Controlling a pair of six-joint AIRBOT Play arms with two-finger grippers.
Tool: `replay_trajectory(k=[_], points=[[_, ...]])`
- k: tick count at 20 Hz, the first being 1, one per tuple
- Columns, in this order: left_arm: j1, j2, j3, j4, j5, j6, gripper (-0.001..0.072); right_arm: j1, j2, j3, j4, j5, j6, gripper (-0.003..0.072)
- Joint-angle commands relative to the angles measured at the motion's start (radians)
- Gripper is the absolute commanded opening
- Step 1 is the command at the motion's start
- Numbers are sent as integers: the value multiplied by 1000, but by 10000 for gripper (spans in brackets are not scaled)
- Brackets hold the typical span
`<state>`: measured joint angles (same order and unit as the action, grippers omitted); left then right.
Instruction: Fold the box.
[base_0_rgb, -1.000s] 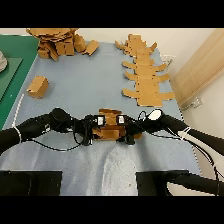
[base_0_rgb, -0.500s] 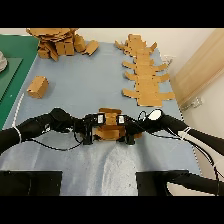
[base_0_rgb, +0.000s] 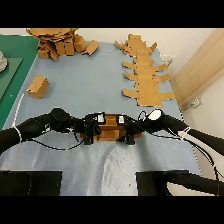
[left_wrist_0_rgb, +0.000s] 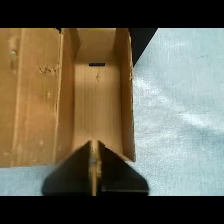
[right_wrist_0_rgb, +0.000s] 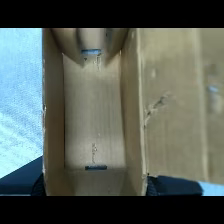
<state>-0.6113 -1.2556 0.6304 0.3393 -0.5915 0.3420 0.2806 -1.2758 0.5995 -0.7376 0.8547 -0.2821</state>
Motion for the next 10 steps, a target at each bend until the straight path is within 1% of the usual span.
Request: replay_trajectory(k=[1, 3, 5, 8, 10], points=[[3, 5, 0, 39, 24, -38, 13, 0, -1, 0, 0, 0, 0, 594], [14, 45, 0, 139, 72, -171, 13, 0, -1, 0, 0, 0, 0, 594], [56, 134, 0, 268, 89, -357, 13, 0, -1, 0, 0, 0, 0, 594], [166, 320, -6, 473, 74, -875, 13, 0, -1, 0, 0, 0, 0, 594], [244, 437, -22, 624, 13, -1189, 13, 0, -1, 0, 0, 0, 0, 594]])
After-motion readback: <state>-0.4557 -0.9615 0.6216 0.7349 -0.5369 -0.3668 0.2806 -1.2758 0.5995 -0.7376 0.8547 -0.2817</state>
